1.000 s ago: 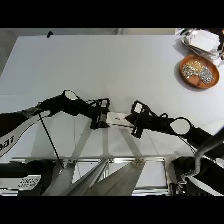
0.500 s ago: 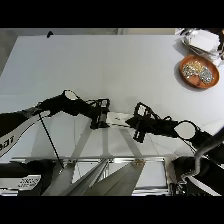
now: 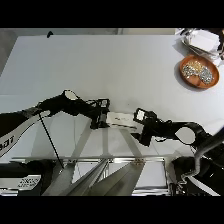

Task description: Fold the box and place the chain.

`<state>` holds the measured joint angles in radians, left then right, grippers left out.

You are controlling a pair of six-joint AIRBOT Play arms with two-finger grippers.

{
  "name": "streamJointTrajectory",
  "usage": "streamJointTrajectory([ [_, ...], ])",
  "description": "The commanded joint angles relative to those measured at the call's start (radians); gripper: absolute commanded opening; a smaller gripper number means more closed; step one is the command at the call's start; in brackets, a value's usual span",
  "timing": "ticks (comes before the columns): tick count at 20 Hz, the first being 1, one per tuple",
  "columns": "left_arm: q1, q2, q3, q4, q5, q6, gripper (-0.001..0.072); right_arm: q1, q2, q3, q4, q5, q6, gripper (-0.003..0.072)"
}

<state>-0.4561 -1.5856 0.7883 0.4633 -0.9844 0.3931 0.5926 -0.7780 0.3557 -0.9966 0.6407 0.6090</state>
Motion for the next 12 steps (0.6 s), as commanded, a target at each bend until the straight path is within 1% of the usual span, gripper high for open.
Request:
streamJointTrajectory([
  [1,0.000,0.000,0.001,0.000,0.000,0.000,0.0343,0.000,0.008,0.000,-0.227,0.153,0.219,0.0687],
  [3,0.000,0.000,0.001,0.000,0.000,0.000,0.0343,0.000,0.008,0.000,-0.307,0.172,0.512,0.0680],
  [5,0.000,-0.001,0.001,0.000,0.001,0.000,0.0343,0.000,0.008,0.000,-0.457,0.173,0.966,0.0669],
  [6,0.000,0.000,0.001,0.000,0.000,0.000,0.0343,0.000,0.008,0.000,-0.515,0.183,1.115,0.0669],
  [7,-0.001,-0.001,0.001,0.000,0.000,0.000,0.0343,0.000,0.008,0.000,-0.545,0.190,1.178,0.0669],
  [8,0.000,0.000,0.001,0.000,0.000,0.000,0.0343,0.000,0.008,0.000,-0.552,0.188,1.184,0.0669],
  [10,-0.001,0.000,0.001,-0.001,0.000,0.000,0.0343,0.000,0.008,0.000,-0.552,0.194,1.159,0.0669],
  [12,0.000,0.000,0.001,-0.008,0.001,0.000,0.0343,0.000,0.008,0.000,-0.550,0.225,1.111,0.0670],
])
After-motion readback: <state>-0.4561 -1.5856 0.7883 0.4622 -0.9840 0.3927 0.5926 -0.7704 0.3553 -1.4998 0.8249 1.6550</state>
